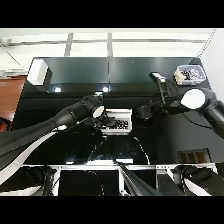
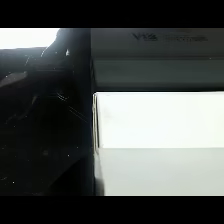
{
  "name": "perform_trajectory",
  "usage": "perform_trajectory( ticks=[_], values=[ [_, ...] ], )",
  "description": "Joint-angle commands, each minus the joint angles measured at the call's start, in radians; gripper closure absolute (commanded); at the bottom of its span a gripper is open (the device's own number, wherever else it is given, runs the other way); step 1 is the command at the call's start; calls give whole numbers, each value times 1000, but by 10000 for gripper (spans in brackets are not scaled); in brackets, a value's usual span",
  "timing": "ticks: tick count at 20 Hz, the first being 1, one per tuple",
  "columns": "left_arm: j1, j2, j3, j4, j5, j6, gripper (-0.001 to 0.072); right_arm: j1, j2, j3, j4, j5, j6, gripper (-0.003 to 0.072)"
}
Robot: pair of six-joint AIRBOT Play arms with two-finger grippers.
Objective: Fold the box and place the chain.
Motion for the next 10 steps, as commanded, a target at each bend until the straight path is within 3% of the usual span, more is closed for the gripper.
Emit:
perform_trajectory(
  ticks=[1, 6, 8, 10],
  values=[
    [1, 0, 0, 0, -23, 1, 683, -90, 26, 0, -71, 65, -11, 309],
    [1, 11, 24, -31, -51, -34, 656, -87, 26, 0, -90, 38, -31, 309],
    [-2, 26, 44, -27, -52, -53, 326, -87, 26, 0, -90, -2, -32, 309],
    [-1, 40, 58, -22, -56, -57, 283, -87, 26, -1, -93, -22, -32, 309]
  ],
)
